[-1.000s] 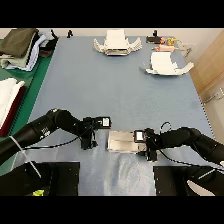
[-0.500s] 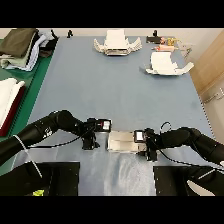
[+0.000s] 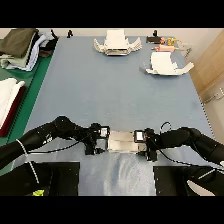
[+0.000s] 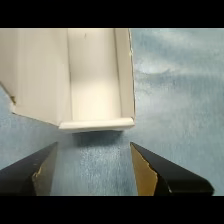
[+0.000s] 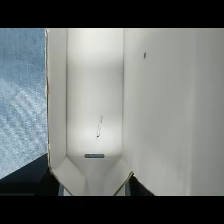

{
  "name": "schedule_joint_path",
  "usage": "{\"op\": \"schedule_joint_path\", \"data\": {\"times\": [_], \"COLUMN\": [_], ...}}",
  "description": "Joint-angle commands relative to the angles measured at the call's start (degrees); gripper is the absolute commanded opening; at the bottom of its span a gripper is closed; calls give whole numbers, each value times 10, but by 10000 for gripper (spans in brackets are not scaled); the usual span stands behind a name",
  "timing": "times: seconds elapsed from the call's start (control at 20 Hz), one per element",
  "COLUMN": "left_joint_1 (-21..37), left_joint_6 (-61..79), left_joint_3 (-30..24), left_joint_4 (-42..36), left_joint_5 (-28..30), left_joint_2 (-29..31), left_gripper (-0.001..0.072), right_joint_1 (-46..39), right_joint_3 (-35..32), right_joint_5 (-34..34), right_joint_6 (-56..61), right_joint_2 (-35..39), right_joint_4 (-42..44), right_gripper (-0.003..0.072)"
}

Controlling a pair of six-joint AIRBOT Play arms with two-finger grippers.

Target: Fold the box.

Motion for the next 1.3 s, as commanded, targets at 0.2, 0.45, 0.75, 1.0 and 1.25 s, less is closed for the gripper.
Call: {"op": "schedule_joint_path", "data": {"times": [0.2,0.45,0.75,1.0,1.25], "left_joint_1": [-36,-43,-46,-46,-67], "left_joint_6": [35,33,34,33,14], "left_joint_3": [-6,-6,-6,-6,-6], "left_joint_4": [-80,-86,-101,-104,-103], "left_joint_5": [45,45,52,56,87], "left_joint_2": [-25,-47,-63,-63,-63], "left_gripper": [720,720,720,720,720], "right_joint_1": [0,0,0,0,0], "right_joint_3": [0,0,0,0,0], "right_joint_5": [0,0,0,0,0], "right_joint_6": [0,0,0,0,0], "right_joint_2": [0,0,0,0,0], "right_joint_4": [0,0,0,0,0], "right_gripper": [472,473,472,472,472]}}
